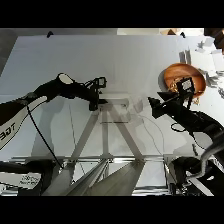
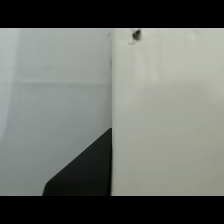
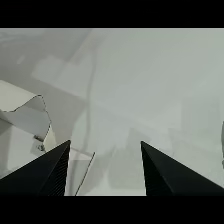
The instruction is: Fold the box and place the chain.
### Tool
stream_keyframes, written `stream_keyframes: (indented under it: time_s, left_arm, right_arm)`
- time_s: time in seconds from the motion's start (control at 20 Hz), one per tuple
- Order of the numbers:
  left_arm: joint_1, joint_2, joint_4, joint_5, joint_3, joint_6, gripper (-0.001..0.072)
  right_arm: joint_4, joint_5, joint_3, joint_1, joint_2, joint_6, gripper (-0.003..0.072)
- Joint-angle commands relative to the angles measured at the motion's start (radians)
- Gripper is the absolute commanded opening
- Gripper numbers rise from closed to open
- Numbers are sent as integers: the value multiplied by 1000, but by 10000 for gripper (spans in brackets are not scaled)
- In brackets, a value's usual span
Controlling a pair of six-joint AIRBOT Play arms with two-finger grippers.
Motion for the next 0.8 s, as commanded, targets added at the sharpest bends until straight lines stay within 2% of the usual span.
stream_keyframes:
  time_s: [0.0,0.25,0.75]
  left_arm:
    - [-4,-23,-80,-46,0,55,4]
    - [-12,-60,-64,-43,0,56,4]
    - [-11,-43,-52,-42,1,47,12]
  right_arm:
    - [1,0,1,0,0,0,480]
    - [1,0,1,0,0,0,480]
    - [3,-12,1,0,1,0,481]
